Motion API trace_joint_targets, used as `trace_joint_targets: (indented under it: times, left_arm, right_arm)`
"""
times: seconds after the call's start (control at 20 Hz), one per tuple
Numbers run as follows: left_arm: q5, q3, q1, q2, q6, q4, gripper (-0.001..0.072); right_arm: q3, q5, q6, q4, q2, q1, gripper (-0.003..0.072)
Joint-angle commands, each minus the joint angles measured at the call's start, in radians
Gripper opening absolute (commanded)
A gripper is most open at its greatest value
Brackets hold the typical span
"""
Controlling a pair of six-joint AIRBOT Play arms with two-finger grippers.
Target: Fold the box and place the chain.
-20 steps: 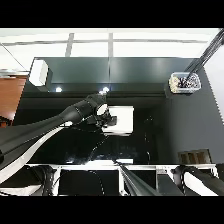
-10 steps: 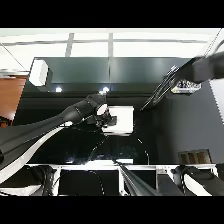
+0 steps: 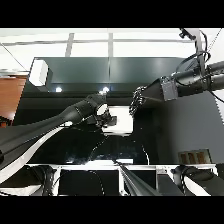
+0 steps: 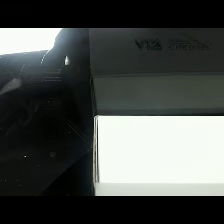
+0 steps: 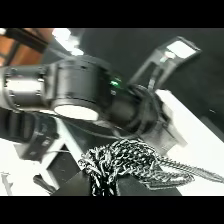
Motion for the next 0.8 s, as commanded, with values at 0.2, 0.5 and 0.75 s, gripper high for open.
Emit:
trace_joint_targets:
  times: [0.2,0.5,0.75]
  left_arm:
    - [0.0,0.0,0.001,0.0,0.0,0.0,0.0029]
    - [0.0,0.0,0.001,0.0,0.0,0.0,0.0029]
    - [-0.001,0.0,0.001,0.0,0.0,0.0,0.0029]
  right_arm:
    - [-0.015,-0.021,-0.024,0.084,0.001,0.015,0.0011]
    - [-0.153,-0.065,0.0,-0.02,-0.002,0.058,0.0011]
    - [-0.333,-0.266,0.004,-0.021,-0.027,0.137,0.0012]
